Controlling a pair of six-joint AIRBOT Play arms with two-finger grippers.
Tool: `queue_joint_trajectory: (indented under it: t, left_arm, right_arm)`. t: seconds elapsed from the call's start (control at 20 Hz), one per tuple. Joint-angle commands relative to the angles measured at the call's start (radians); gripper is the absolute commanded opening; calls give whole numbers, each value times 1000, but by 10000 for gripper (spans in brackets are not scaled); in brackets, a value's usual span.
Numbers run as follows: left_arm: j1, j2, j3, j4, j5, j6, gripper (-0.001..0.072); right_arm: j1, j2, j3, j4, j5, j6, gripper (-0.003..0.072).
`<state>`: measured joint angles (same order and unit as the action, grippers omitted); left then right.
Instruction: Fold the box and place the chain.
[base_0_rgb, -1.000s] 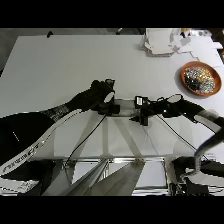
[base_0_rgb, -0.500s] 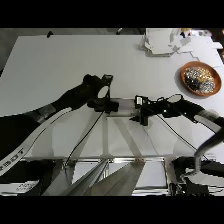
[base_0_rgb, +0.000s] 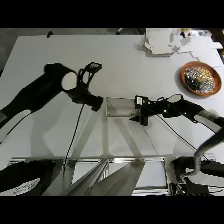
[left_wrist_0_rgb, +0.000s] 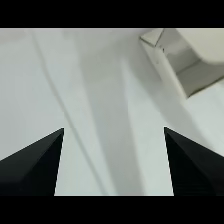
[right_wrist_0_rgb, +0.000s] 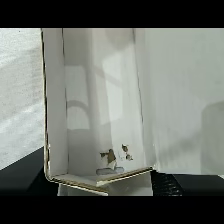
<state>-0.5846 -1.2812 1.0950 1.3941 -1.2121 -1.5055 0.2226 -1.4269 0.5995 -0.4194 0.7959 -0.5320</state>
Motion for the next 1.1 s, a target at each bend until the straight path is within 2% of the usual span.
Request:
queue_joint_trajectory:
  t: [0.0,0.15,0.25,0.3,0.4,0.5,0.75,1.05]
  left_arm:
    - [115,84,-196,-144,142,747,698]
    - [198,44,-346,-399,245,1445,694]
    - [219,-26,-370,-600,249,1793,695]
    - [220,-66,-370,-681,274,1871,695]
    - [216,-129,-370,-805,337,1914,696]
    - [216,-165,-370,-868,389,1914,696]
    - [217,-204,-369,-954,385,2090,700]
    - [215,-245,-353,-986,356,2117,701]
  right_arm:
    - [0,1,1,0,1,0,453]
    - [0,1,1,0,1,0,453]
    - [0,1,1,0,1,0,453]
    - [0,1,1,0,1,0,453]
    - [0,1,1,0,1,0,453]
    - [0,1,1,0,1,0,453]
    - [0,1,1,0,1,0,453]
    - [0,1,1,0,1,0,453]
